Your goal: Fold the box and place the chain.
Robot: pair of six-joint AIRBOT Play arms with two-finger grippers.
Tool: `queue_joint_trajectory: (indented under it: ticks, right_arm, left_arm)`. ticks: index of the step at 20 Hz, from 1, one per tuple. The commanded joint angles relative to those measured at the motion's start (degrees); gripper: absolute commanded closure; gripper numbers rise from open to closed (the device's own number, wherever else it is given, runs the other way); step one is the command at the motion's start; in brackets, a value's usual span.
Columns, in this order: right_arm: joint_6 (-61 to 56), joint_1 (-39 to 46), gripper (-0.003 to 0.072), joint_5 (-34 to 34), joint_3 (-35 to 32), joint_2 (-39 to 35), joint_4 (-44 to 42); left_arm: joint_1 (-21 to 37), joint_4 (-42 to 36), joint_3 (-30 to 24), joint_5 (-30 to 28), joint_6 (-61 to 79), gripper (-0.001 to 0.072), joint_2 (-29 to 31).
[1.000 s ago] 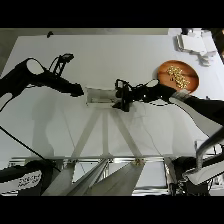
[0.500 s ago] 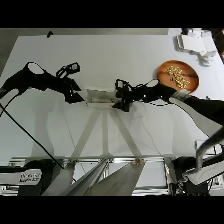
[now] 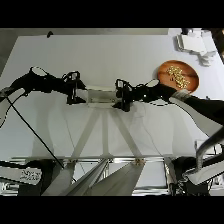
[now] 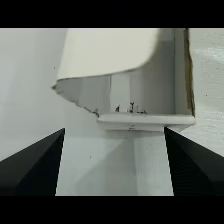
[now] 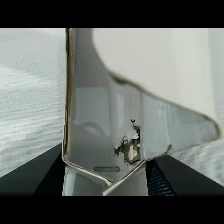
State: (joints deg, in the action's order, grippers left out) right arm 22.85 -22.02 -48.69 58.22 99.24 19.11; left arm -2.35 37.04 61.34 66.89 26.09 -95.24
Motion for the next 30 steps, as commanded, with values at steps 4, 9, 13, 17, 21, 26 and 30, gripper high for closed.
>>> queue_joint_trajectory:
  ticks: [4, 9, 13, 17, 21, 26, 30]
  right_arm:
    - [0.0, 0.0, 0.0258, 0.0, 0.0, 0.0, -0.1]
    - [0.0, 0.0, 0.0258, 0.0, 0.1, 0.0, 0.0]
    - [0.0, 0.0, 0.0258, 0.0, 0.0, 0.0, 0.0]
    - [0.0, 0.0, 0.0258, 0.0, 0.1, 0.0, 0.0]
    - [0.0, 0.0, 0.0258, 0.0, 0.0, 0.0, 0.0]
    - [0.0, 0.0, 0.0258, 0.0, 0.0, 0.0, 0.0]
    - [0.0, 0.0, 0.0258, 0.0, 0.0, 0.0, 0.0]
  left_arm:
    - [1.7, -2.7, -0.2, 3.7, 7.0, 0.0015, -0.4]
    - [2.1, -2.7, -0.3, 3.7, 7.3, 0.0015, -0.4]
    - [3.1, -3.1, -1.8, 4.5, 7.3, 0.0015, -0.4]
    - [3.4, -6.4, -2.1, 5.9, 7.0, 0.0016, -0.4]
    - [3.3, -7.0, -2.1, 7.1, 6.9, 0.0085, -0.8]
    - [3.0, -6.6, -2.3, 7.6, 6.9, 0.0070, -1.1]
    - [3.1, -6.1, -2.3, 7.9, 6.9, 0.0011, -1.1]
